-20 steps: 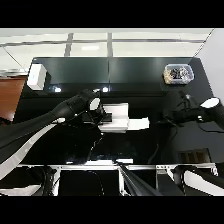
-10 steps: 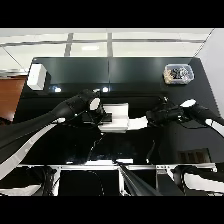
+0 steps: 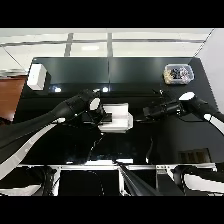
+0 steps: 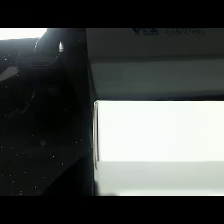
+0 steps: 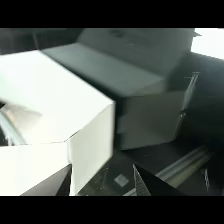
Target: Fold the box and place the chain.
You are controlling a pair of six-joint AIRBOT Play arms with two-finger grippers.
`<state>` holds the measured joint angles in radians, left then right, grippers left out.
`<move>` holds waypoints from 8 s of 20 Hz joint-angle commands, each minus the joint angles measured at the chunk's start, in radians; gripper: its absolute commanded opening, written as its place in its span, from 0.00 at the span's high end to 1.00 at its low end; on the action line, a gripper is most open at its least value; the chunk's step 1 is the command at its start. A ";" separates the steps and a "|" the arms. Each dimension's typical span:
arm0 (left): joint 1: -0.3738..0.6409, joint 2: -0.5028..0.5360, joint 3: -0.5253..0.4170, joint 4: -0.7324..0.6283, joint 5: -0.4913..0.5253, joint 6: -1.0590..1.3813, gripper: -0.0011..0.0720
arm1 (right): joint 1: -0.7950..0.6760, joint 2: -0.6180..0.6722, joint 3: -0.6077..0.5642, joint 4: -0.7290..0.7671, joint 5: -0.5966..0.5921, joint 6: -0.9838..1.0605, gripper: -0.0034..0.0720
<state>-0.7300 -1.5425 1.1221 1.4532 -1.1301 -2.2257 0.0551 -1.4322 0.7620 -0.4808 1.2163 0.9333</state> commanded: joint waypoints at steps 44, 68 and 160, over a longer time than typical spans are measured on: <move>-0.001 0.000 -0.001 0.001 0.000 0.000 0.95 | 0.656 -0.110 0.392 -0.944 -0.078 1.314 0.58; 0.000 0.000 -0.001 0.001 0.000 0.000 0.95 | 0.291 0.178 0.524 -1.505 -0.123 0.956 0.43; 0.000 0.000 -0.001 0.004 0.000 0.000 0.95 | 0.386 0.264 0.212 -0.279 -0.177 0.534 0.94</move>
<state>-0.7300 -1.5425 1.1217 1.4570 -1.1301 -2.2257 0.4385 -1.1519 1.0569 -0.7811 1.1103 1.4670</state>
